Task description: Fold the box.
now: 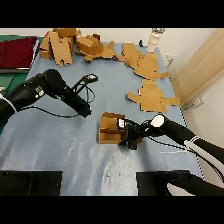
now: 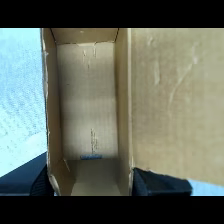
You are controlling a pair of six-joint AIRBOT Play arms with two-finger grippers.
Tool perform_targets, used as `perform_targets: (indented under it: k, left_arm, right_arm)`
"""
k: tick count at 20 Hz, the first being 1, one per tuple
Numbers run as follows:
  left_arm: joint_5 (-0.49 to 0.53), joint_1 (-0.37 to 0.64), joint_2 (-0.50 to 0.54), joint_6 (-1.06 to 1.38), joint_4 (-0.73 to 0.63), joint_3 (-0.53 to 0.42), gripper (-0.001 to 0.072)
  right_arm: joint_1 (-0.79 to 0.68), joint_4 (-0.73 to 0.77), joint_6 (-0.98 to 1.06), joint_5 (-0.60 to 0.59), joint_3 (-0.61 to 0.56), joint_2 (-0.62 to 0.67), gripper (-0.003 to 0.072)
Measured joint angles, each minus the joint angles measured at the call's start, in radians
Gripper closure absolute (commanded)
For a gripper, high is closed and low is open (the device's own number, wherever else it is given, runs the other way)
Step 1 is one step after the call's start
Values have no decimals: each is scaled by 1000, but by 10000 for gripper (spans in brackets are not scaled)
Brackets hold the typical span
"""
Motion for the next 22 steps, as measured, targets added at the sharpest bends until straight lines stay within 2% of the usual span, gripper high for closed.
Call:
perform_targets:
  k: [4, 9, 10, 11, 12, 16, 22]
  left_arm:
    - [93, 60, 11, 383, -138, -93, 698]
    - [129, 125, 134, 903, -345, -387, 694]
    - [115, 129, 152, 1016, -385, -438, 458]
    - [99, 131, 164, 1127, -430, -483, 72]
    - [97, 131, 167, 1209, -480, -513, 19]
    - [134, 90, 145, 1395, -656, -576, 18]
    - [254, -9, 121, 1463, -741, -595, 17]
  right_arm:
    - [0, 0, 0, 0, 0, 0, 177]
    - [0, 0, 0, 0, 0, 0, 177]
    - [0, 0, 0, 0, 0, 0, 177]
    - [0, 0, 0, 0, 0, 0, 177]
    - [0, 0, 0, 0, 0, 0, 177]
    - [0, 0, 0, 0, 0, 0, 177]
    - [0, 0, 0, 0, 0, 0, 177]
